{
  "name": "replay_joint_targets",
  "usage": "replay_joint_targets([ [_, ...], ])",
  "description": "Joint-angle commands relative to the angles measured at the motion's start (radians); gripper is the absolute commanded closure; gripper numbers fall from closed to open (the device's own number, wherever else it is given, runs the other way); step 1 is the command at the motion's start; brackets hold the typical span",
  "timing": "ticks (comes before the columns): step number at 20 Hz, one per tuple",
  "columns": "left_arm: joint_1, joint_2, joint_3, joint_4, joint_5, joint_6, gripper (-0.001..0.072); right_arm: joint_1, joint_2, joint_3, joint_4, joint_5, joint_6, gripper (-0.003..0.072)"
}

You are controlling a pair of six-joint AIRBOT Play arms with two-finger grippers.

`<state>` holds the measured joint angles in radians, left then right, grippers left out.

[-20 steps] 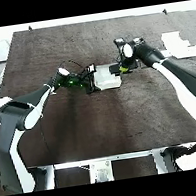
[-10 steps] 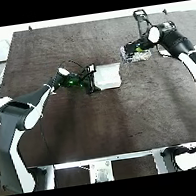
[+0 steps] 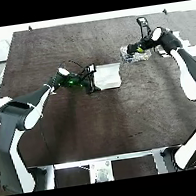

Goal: Fold the box and place the chain.

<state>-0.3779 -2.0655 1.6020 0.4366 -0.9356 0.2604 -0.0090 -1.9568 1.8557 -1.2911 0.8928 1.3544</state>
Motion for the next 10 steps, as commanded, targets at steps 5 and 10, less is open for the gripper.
replay_joint_targets([
  [5, 0.0, 0.0, 0.001, 0.0, 0.001, 0.0, 0.0296, -0.011, -0.097, 0.053, 0.032, 0.079, -0.032, 0.0272],
  [10, 0.0, 0.0, 0.001, 0.0, 0.001, 0.0, 0.0296, -0.024, -0.085, 0.062, 0.031, 0.069, -0.031, 0.0671],
])
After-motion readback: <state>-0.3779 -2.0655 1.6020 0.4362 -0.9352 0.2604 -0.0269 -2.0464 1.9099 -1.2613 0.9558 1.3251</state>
